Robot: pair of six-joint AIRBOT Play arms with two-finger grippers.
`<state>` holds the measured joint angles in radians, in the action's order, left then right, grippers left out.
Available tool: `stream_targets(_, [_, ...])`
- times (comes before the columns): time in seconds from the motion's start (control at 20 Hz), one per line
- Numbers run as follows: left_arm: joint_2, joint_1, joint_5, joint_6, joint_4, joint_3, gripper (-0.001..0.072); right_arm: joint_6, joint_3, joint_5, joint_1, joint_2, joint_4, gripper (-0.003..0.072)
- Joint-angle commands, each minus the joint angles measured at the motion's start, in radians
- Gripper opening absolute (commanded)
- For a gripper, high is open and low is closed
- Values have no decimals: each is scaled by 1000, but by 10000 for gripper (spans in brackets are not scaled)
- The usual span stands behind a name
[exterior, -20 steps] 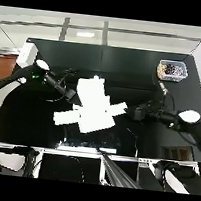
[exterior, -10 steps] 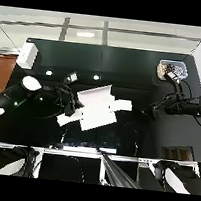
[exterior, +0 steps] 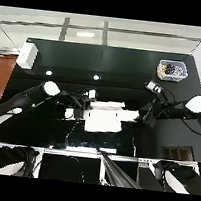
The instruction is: Fold the box and place the chain.
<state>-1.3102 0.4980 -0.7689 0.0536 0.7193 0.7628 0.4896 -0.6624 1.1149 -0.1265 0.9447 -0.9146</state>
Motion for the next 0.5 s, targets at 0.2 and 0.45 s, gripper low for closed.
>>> stream_targets(0.2, [-79,15,11,22,10,41,24,-50,119,-192,-172,1,-2,685])
stream_targets(0.45, [-101,15,3,21,10,41,25,-80,159,-279,-250,1,-2,684])
